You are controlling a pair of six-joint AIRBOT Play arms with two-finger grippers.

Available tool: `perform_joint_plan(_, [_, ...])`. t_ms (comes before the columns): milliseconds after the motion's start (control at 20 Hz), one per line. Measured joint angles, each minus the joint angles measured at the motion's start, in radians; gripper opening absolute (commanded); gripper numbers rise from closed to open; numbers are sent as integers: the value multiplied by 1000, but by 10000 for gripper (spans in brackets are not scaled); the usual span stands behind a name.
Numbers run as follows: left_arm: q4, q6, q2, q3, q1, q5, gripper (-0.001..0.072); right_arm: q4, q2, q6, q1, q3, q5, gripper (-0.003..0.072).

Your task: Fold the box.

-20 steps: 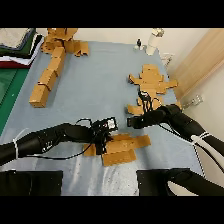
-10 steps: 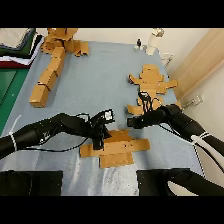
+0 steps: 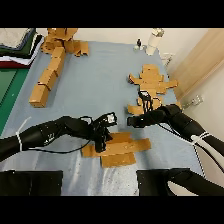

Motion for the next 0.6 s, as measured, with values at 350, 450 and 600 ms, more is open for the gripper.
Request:
perform_joint_plan(350, [0, 0, -6, -21, -40, -16, 12, -1, 0, -1, 0, 0, -2, 1])
perform_joint_plan(450, [5, 0, -6, -22, -39, -21, 13, -1, 0, -1, 0, 0, -2, 1])
perform_joint_plan(600, [15, 0, -6, -22, -24, -34, 13, -1, 6, -1, 0, 0, -16, 0])
